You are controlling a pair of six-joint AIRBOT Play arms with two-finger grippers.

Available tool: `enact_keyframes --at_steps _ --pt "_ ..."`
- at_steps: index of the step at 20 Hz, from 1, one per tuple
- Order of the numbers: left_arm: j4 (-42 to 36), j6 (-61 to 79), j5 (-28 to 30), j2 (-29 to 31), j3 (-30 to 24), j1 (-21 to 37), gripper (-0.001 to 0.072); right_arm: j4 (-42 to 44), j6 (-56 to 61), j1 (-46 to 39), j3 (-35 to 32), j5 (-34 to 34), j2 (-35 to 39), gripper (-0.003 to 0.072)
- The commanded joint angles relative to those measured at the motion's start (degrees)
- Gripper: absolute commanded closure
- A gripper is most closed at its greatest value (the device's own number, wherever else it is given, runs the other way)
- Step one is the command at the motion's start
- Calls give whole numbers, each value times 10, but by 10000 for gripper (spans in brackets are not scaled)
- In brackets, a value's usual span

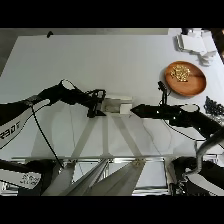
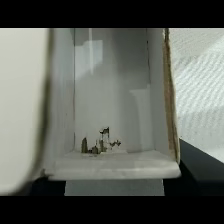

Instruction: Fold the box and place the chain.

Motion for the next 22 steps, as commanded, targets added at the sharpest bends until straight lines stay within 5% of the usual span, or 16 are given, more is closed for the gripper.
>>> enact_keyframes --at_steps 1,6,11,19,22 --pt "0 0 0 0 0 1 634 4 14 15 0 -3 3 358" --pt "0 0 0 0 0 1 634 -62 96 21 20 -13 3 261" --pt "0 0 0 0 0 1 634 -196 225 64 68 -49 1 262" --pt "0 0 0 0 0 1 634 -297 351 116 122 -71 -45 264" --pt "0 0 0 0 0 1 634 -386 434 134 136 -127 -56 265"
